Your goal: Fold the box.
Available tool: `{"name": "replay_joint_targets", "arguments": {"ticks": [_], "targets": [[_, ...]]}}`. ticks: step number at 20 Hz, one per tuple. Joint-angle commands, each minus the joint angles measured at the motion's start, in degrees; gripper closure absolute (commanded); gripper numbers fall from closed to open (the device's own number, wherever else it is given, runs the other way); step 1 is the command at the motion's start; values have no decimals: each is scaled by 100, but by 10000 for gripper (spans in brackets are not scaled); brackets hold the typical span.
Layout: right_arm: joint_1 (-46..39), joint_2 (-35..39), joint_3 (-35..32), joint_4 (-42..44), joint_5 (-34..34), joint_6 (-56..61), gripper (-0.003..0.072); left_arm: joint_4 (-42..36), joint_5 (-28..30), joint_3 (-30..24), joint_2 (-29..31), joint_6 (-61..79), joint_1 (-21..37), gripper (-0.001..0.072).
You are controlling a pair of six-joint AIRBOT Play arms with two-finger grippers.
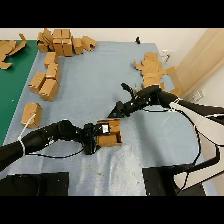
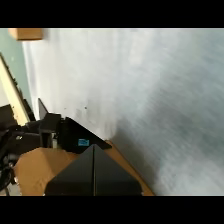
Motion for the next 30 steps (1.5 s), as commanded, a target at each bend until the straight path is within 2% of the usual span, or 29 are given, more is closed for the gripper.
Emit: {"name": "replay_joint_targets", "arguments": {"ticks": [1,3,7,10,12,14,18,21,23,24,26,27,30], "targets": [[-2,39,-70,640,-542,-1502,685,0,4,2,2,2,7,228],[11,273,-428,671,-540,-1749,685,2,4,2,2,2,4,228],[411,1067,-1731,704,-269,-2448,685,0,7,2,2,2,7,228],[551,2114,-2487,562,570,-2640,685,2,0,2,2,2,7,228],[680,2555,-2570,146,1290,-2610,684,0,4,2,2,2,7,228],[955,2667,-2551,-179,2004,-2612,684,2,2,2,2,2,7,228],[1694,2876,-2503,-1423,2732,-2164,684,2,7,2,2,0,9,228],[2234,3508,-2503,-2337,3233,-1749,684,2,2,2,2,2,9,228],[2494,3985,-2503,-2621,3475,-1755,683,2,4,2,2,2,9,228],[2594,4164,-2503,-2754,3534,-1757,628,2,7,2,2,2,9,228],[2643,4282,-2500,-2933,3473,-1799,316,2,4,2,2,2,9,228],[2643,4262,-2503,-2957,3445,-1858,247,2,4,2,2,0,9,228],[2643,4155,-2500,-2973,3434,-2315,247,2,9,2,2,2,9,228]]}}
